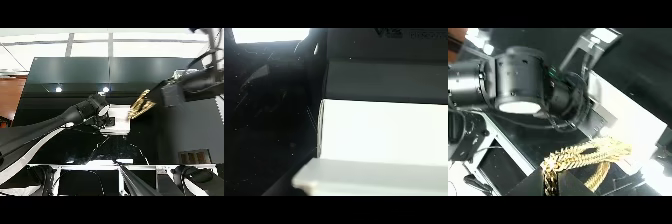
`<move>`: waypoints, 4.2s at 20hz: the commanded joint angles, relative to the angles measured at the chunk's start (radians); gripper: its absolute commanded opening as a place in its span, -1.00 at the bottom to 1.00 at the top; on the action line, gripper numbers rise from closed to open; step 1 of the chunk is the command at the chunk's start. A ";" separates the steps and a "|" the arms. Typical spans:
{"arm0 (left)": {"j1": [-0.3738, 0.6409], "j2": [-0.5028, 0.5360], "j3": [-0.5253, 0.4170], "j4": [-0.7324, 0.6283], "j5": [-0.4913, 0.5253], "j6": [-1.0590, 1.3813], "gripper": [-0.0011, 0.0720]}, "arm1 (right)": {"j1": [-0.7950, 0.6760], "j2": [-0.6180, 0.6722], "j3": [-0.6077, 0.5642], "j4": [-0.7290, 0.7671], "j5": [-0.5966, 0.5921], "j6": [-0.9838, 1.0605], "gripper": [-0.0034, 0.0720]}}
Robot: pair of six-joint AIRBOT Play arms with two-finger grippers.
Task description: Fold the box and place the chain.
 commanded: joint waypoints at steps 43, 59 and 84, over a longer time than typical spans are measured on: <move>0.019 0.003 0.009 0.016 -0.008 -0.004 -0.89 | -0.159 -0.028 -0.309 -0.463 -0.198 0.072 0.09; 0.101 0.465 -0.108 0.246 0.057 0.191 0.46 | -0.159 -0.028 -0.309 -0.463 -0.220 0.082 0.09; 0.569 0.314 -0.560 -0.999 0.314 2.623 1.00 | -0.158 -0.028 -0.396 -0.459 -0.206 0.139 0.09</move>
